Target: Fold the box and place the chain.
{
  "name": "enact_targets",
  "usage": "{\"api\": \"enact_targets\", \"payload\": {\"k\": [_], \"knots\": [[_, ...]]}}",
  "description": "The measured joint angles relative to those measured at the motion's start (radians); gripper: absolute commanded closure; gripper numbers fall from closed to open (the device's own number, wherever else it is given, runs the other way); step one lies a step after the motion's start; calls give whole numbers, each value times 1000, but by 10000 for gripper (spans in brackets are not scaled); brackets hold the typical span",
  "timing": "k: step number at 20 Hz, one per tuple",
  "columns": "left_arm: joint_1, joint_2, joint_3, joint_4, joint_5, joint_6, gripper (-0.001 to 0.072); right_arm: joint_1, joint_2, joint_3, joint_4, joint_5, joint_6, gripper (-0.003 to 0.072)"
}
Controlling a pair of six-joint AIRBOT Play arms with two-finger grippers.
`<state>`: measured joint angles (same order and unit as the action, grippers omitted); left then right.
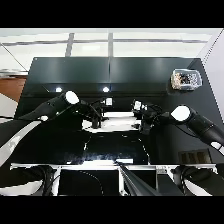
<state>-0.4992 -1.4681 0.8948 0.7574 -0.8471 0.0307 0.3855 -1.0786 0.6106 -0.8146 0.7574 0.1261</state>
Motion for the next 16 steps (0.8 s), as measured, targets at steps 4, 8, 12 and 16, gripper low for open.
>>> {"api": "enact_targets", "payload": {"k": [4,8,12,16], "knots": [[-20,3,0,13,24,0,686,-7,-44,0,77,11,-96,-17],[-28,3,0,16,33,0,685,-9,-84,0,153,21,-171,-17],[-31,3,0,17,33,0,685,7,-129,-8,174,36,-198,-16],[-31,3,0,19,26,3,684,32,-152,-13,145,41,-206,-16]]}}
